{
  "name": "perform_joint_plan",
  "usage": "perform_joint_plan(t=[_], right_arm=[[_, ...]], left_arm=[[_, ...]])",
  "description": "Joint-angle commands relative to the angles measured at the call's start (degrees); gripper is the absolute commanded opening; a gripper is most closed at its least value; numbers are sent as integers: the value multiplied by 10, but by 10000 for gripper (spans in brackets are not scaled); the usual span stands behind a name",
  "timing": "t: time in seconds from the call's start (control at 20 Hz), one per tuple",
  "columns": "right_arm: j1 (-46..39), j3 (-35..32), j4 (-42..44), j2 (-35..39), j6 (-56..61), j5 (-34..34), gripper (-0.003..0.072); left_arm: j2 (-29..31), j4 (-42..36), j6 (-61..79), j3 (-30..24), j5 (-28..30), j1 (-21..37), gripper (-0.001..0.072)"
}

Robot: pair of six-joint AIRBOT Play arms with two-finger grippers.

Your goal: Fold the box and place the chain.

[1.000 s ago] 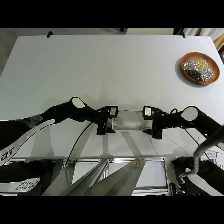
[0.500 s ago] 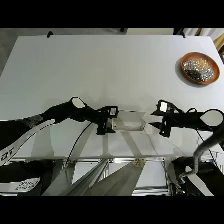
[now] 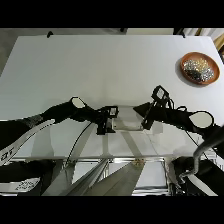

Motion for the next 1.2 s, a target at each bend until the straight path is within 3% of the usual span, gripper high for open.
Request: perform_joint_plan(t=[0.0,0.3,0.65,0.95,1.15], right_arm=[[21,0,4,-52,68,-136,18],[21,0,-31,-142,115,-127,18],[21,0,-33,-144,118,-92,19],[21,37,-45,-64,197,-31,19],[21,67,-200,7,276,79,19]], left_arm=[[0,0,0,0,0,0,253],[0,0,0,0,0,0,253],[0,0,0,0,0,0,253],[0,0,0,0,0,0,253],[0,0,0,0,0,0,253]])
